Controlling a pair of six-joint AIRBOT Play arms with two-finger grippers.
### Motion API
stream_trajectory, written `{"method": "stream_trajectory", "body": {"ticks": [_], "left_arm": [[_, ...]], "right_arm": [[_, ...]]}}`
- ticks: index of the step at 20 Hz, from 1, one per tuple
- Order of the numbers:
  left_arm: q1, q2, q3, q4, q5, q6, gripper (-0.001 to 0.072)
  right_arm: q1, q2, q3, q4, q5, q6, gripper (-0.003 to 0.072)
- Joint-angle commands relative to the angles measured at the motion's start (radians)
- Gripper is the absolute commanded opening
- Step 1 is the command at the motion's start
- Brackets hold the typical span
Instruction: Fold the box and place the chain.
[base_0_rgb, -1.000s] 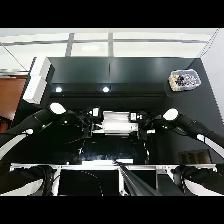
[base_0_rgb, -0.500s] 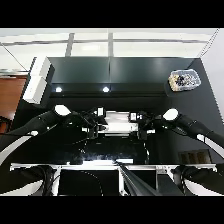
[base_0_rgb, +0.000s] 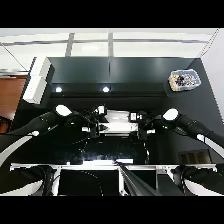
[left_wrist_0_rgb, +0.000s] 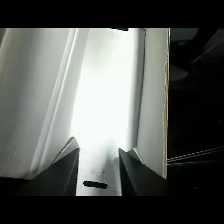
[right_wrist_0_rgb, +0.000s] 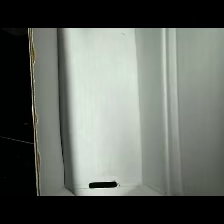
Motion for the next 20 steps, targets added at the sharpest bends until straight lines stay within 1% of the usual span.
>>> {"method": "stream_trajectory", "body": {"ticks": [1, 2, 3, 4, 5, 7, 9, 10, 11, 12, 13, 14, 15, 17, 19, 20], "left_arm": [[0.0, 0.001, 0.0, 0.001, 0.002, -0.001, 0.0334], [0.003, 0.007, 0.003, 0.03, 0.002, -0.002, 0.0126], [0.011, 0.023, 0.01, 0.102, -0.01, -0.019, 0.0031], [0.025, 0.05, 0.022, 0.195, -0.03, -0.089, 0.0031], [0.049, 0.09, 0.035, 0.3, -0.044, -0.22, 0.003], [0.13, 0.183, 0.042, 0.485, -0.05, -0.52, 0.003], [0.264, 0.25, 0.042, 0.639, -0.065, -1.016, 0.0031], [0.348, 0.263, 0.042, 0.669, -0.113, -1.242, 0.0032], [0.423, 0.264, 0.042, 0.666, -0.18, -1.356, 0.0032], [0.487, 0.26, 0.036, 0.666, -0.233, -1.4, 0.0031], [0.547, 0.253, 0.018, 0.632, -0.27, -1.535, 0.003], [0.589, 0.243, -0.006, 0.594, -0.293, -1.65, 0.0031], [0.622, 0.227, -0.028, 0.554, -0.33, -1.67, 0.0031], [0.644, 0.166, -0.049, 0.496, -0.404, -1.652, 0.0031], [0.631, 0.084, -0.051, 0.453, -0.417, -1.611, 0.003], [0.619, 0.04, -0.05, 0.403, -0.413, -1.58, 0.003]], "right_arm": [[0.0, 0.0, 0.0, 0.0, 0.0, 0.0, 0.0482], [0.0, 0.0, 0.0, 0.0, 0.0, 0.0, 0.0482], [0.0, 0.0, 0.0, 0.0, 0.0, 0.0, 0.0482], [0.0, 0.0, 0.0, 0.0, 0.0, 0.0, 0.0482], [0.0, 0.0, 0.0, 0.0, 0.0, 0.0, 0.0482], [0.0, 0.0, 0.0, 0.0, 0.0, 0.0, 0.0482], [0.0, 0.0, 0.0, 0.0, 0.0, 0.0, 0.0482], [0.0, 0.0, 0.0, 0.0, 0.0, 0.0, 0.0482], [0.0, 0.0, 0.0, 0.0, 0.0, 0.0, 0.0482], [0.0, 0.0, 0.0, 0.0, 0.0, 0.0, 0.0482], [0.0, 0.0, 0.0, 0.0, 0.0, 0.0, 0.0482], [0.0, 0.0, 0.0, 0.0, 0.0, 0.0, 0.0482], [0.0, 0.0, 0.0, 0.0, 0.0, 0.0, 0.0482], [0.0, 0.0, 0.0, 0.0, 0.0, 0.0, 0.0482], [0.0, 0.0, 0.0, 0.0, 0.0, 0.0, 0.0482], [0.0, 0.0, 0.0, 0.0, 0.0, 0.0, 0.0482]]}}
